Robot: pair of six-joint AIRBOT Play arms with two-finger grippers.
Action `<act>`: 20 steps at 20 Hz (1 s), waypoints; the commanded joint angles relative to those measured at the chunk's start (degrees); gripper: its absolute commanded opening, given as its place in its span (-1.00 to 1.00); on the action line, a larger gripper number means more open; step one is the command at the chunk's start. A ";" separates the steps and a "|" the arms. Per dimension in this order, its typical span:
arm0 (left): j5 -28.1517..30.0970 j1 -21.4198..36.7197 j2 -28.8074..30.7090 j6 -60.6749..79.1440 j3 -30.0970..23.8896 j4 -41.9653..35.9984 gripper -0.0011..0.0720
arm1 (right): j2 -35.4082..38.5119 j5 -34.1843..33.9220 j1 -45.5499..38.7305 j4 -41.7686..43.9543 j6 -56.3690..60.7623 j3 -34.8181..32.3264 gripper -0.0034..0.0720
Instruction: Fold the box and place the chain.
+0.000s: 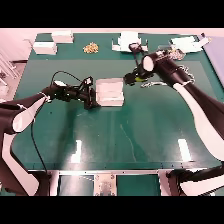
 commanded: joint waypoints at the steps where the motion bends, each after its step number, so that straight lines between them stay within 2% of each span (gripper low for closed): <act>1: 0.00 0.07 0.02 0.02 -0.02 0.00 0.49 | 3.28 -5.09 -5.05 -2.36 -8.59 -1.40 0.30; 3: 0.00 0.07 0.02 0.02 -0.02 0.02 0.49 | 3.41 -5.53 -9.09 -1.88 -13.20 -1.62 0.30; 5: 0.00 0.07 0.02 0.02 -0.02 0.02 0.49 | 3.41 -9.05 -13.33 1.64 -20.20 -3.37 0.34; 6: 0.00 0.07 0.02 0.02 -0.02 0.02 0.49 | 3.39 -11.63 -15.26 5.44 -23.93 -4.70 0.52; 9: 0.00 0.07 0.02 0.02 -0.02 0.02 0.49 | 2.03 -15.89 -19.50 20.59 -47.04 -9.38 0.59; 12: 0.00 0.07 0.02 0.02 -0.02 0.02 0.49 | -2.54 -15.30 -21.97 30.86 -68.59 -10.93 0.59; 14: 0.00 0.07 0.02 0.02 -0.02 0.02 0.49 | -5.29 -14.80 -23.63 36.87 -79.03 -10.88 0.59; 20: 0.02 0.07 0.02 0.02 -0.02 0.02 0.49 | -9.92 -9.66 -28.06 45.42 -97.61 -9.07 0.59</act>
